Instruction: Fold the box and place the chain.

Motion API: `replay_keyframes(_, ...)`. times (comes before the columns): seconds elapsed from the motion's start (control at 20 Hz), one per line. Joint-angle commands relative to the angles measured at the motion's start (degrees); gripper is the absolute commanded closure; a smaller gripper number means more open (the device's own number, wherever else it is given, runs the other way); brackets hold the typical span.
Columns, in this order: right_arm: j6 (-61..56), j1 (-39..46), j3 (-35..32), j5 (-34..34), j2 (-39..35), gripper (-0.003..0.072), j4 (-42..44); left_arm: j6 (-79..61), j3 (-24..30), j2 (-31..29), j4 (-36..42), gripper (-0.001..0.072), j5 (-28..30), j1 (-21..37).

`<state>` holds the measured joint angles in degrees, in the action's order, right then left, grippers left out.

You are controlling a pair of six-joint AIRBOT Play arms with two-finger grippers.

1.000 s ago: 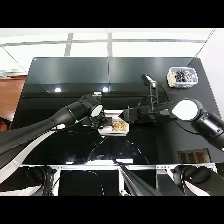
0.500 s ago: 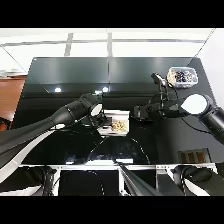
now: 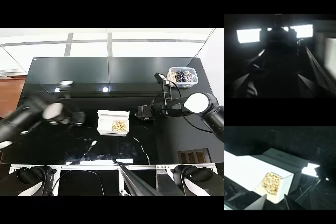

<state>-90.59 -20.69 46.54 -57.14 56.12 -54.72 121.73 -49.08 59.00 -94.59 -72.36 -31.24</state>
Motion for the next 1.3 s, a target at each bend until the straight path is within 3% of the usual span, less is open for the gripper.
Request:
replay_keyframes(0.0,0.0,0.44,-0.02,0.42,-0.02,0.0428,-0.44,-23.21,14.62,-10.4,27.98,0.0029,9.16,20.0)
replay_keyframes(0.1,-0.02,0.44,-0.02,1.07,-0.02,0.0428,-0.44,-60.35,20.72,-9.64,56.96,0.0028,8.72,29.05)
replay_keyframes(0.15,0.0,0.46,-0.02,1.25,0.0,0.0428,-0.46,-78.09,22.56,-8.87,65.09,0.0017,6.84,30.62)
replay_keyframes(0.25,0.0,0.44,-0.02,1.25,0.0,0.0428,-0.46,-104.48,24.35,-7.93,69.61,0.0013,6.45,29.31)
replay_keyframes(0.35,-0.02,0.44,-0.02,1.22,0.0,0.0429,-0.48,-120.02,24.37,-7.08,67.71,-0.0003,9.33,25.7)
replay_keyframes(0.5,-0.02,0.46,-0.02,1.25,0.0,0.0428,-0.9,-131.97,24.37,-6.19,63.28,-0.0002,18.82,18.34)
replay_keyframes(0.65,-0.07,0.44,-0.02,1.46,0.0,0.0428,-1.29,-133.02,23.41,-3.04,57.29,0.0003,26.82,13.44)
replay_keyframes(1.0,-0.09,0.28,-0.02,2.1,0.0,0.0429,-1.27,-137.46,16.37,11.91,58.71,-0.0003,25.09,13.38)
replay_keyframes(1.25,-0.07,0.28,-0.02,2.12,0.0,0.0429,-1.27,-139.8,13.84,14.86,59.69,-0.0002,22.58,13.03)
